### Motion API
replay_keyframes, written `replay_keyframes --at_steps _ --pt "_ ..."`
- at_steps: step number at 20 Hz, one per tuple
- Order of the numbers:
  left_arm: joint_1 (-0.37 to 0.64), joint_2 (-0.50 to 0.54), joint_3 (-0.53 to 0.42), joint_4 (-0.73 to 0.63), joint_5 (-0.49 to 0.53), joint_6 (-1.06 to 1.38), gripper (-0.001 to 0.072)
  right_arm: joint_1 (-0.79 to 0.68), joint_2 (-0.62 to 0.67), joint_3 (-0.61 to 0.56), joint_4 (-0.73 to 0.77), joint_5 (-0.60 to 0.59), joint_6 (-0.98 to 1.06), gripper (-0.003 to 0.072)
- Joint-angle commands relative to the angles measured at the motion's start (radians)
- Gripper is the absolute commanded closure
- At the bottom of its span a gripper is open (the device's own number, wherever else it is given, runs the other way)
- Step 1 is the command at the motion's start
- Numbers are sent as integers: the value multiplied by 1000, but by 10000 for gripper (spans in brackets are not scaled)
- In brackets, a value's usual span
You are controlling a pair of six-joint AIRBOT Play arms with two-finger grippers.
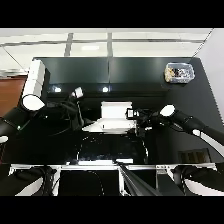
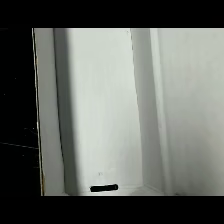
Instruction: Fold the box and place the chain.
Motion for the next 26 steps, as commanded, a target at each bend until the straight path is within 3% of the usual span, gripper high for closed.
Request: replay_keyframes --at_steps 1,8,12,15,18,26 --pt "-43 -30 -19 70 89 272 4 0 0 1 1 0 0 551" --pt "-137 -153 -19 25 88 274 32 0 0 1 0 0 0 551" --pt "-148 -164 -19 0 129 274 431 0 0 1 0 0 0 551" --pt "-149 -165 -20 -68 123 274 483 0 0 1 0 0 0 551" --pt "-150 -184 -19 -176 134 275 483 0 0 1 0 0 0 551" --pt "-185 -267 -19 -283 142 278 482 0 0 1 0 0 0 551"
